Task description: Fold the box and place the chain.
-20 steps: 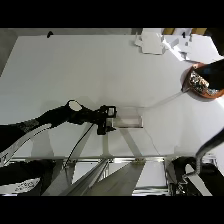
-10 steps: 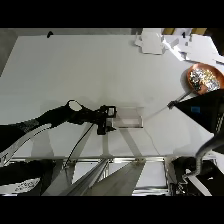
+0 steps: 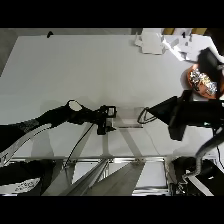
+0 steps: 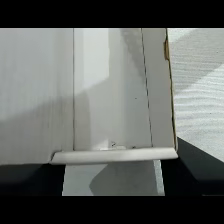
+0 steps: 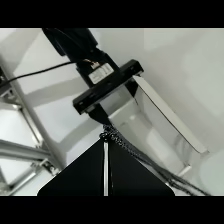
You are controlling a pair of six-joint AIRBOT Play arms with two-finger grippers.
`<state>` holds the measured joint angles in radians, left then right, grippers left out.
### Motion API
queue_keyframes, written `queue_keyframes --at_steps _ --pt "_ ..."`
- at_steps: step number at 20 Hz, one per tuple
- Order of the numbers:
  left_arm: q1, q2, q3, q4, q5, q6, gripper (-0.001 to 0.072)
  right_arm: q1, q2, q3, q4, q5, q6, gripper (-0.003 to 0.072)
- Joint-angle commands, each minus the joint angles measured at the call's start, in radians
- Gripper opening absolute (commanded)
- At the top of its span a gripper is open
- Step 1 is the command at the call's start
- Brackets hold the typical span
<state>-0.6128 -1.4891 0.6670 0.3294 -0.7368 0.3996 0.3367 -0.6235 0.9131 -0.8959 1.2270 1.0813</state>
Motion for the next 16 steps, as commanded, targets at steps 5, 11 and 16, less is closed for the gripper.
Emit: queue_keyframes --at_steps 5,11,16 --pt "0.0 0.001 0.0 0.0 0.0 0.0 0.0108 0.022 -0.208 -0.108 0.029 -0.152 -0.181 0.0012" --pt "0.0 0.001 0.0 0.0 0.0 0.0 0.0108 0.114 -0.36 -0.108 -0.024 -0.166 -0.2 0.0011" --pt "0.0 0.001 0.0 0.0 0.0 0.0 0.0108 0.144 -0.413 -0.109 -0.031 -0.171 -0.199 0.0012"
